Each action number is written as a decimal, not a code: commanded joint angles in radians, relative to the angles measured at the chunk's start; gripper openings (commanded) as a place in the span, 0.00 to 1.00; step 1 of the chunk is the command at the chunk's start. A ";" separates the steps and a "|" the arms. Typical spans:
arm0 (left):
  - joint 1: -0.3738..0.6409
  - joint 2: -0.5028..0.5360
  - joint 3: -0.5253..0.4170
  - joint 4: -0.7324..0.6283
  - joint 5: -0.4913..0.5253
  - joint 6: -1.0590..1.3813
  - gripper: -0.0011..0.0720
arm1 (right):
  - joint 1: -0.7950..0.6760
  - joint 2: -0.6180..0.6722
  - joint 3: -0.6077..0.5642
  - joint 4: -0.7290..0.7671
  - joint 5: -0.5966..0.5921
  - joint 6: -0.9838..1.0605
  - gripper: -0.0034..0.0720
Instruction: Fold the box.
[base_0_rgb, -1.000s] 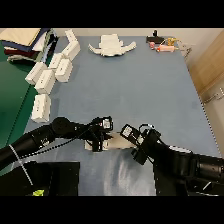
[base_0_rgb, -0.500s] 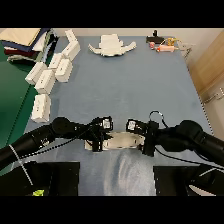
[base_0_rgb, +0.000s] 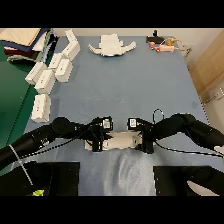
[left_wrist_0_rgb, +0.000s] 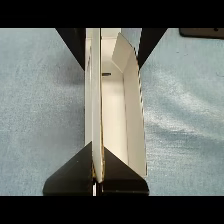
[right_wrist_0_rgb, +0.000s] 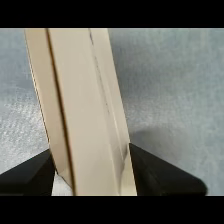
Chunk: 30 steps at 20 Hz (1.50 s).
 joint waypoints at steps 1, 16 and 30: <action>0.000 0.000 0.001 0.000 0.000 0.000 0.03 | -0.011 -0.041 -0.014 0.065 -0.010 -0.071 1.00; 0.000 0.000 0.001 0.000 0.000 0.000 0.03 | -0.017 -0.039 -0.037 0.045 -0.021 -0.059 1.00; 0.000 0.000 0.001 0.000 0.000 0.000 0.03 | -0.016 -0.041 -0.029 0.018 -0.026 -0.003 0.99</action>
